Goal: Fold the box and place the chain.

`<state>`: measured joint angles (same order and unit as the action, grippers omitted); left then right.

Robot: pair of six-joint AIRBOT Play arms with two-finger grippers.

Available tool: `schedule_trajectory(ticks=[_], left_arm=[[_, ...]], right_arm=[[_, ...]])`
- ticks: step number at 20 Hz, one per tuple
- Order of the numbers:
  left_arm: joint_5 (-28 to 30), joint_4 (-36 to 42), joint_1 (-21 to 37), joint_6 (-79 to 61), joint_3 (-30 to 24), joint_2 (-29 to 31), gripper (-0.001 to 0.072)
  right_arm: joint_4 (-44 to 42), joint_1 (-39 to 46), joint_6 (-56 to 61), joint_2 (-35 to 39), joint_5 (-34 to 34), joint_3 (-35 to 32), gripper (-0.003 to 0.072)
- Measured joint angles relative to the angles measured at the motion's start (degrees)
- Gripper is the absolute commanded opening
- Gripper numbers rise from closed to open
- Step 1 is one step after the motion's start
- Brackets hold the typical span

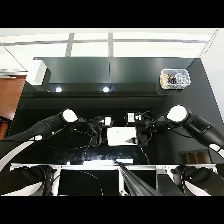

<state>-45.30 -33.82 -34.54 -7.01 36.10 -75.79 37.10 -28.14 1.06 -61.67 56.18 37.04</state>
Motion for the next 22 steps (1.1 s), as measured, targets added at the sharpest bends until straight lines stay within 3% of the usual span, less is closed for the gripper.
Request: schedule_trajectory(ticks=[22], left_arm=[[-0.15, 0.02, 0.0, -0.02, 0.0, -0.02, 0.0407]], right_arm=[[4.72, -0.96, 1.77, 0.55, -2.4, -1.57, 0.0709]])
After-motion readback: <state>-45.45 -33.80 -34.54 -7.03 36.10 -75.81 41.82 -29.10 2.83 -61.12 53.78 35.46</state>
